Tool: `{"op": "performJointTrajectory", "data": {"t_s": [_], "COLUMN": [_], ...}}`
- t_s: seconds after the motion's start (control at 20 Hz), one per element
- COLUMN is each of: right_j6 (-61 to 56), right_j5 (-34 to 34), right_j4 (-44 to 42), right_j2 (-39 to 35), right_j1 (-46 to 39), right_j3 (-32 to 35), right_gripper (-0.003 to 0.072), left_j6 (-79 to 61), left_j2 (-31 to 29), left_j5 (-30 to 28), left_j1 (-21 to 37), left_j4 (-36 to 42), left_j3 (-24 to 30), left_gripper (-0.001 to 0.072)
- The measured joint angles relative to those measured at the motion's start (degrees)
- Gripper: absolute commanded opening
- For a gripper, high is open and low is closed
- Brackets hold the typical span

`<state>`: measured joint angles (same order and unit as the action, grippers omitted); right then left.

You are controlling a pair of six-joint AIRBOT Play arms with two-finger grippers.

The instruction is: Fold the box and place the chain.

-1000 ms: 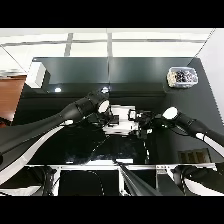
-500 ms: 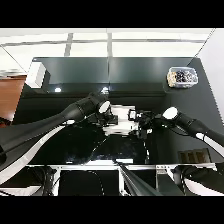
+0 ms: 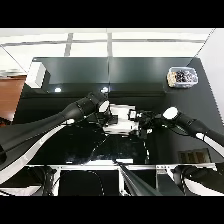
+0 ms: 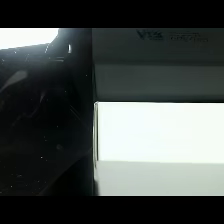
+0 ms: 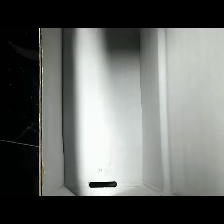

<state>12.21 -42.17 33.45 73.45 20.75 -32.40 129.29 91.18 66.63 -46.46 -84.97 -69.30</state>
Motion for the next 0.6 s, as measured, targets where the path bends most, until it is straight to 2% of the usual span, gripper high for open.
{"op": "performJointTrajectory", "data": {"t_s": [0.05, 0.1, 0.15, 0.45, 0.6], "right_j6": [0.02, 0.00, -0.31, -5.38, -8.26], "right_j5": [0.00, -0.02, -0.15, -2.47, -3.52], "right_j4": [0.00, -0.02, -0.02, 3.43, 8.68], "right_j2": [0.00, 0.00, -0.02, -3.67, -6.51], "right_j1": [0.00, 0.00, 0.00, -0.07, -0.17], "right_j3": [0.00, 0.00, 0.00, 0.04, 0.04], "right_gripper": [0.0484, 0.0577, 0.0712, 0.0712, 0.0712], "left_j6": [-0.02, -0.04, -0.13, -0.09, -0.04], "left_j2": [0.00, 0.00, 0.00, 0.00, 0.00], "left_j5": [0.00, -0.02, -0.04, -0.15, -0.04], "left_j1": [0.00, 0.00, 0.00, -0.02, -0.02], "left_j4": [0.04, 0.09, 0.11, 0.59, 0.57], "left_j3": [0.02, 0.02, 0.02, 0.00, 0.00], "left_gripper": [0.0027, 0.0027, 0.0027, 0.0027, 0.0027]}}
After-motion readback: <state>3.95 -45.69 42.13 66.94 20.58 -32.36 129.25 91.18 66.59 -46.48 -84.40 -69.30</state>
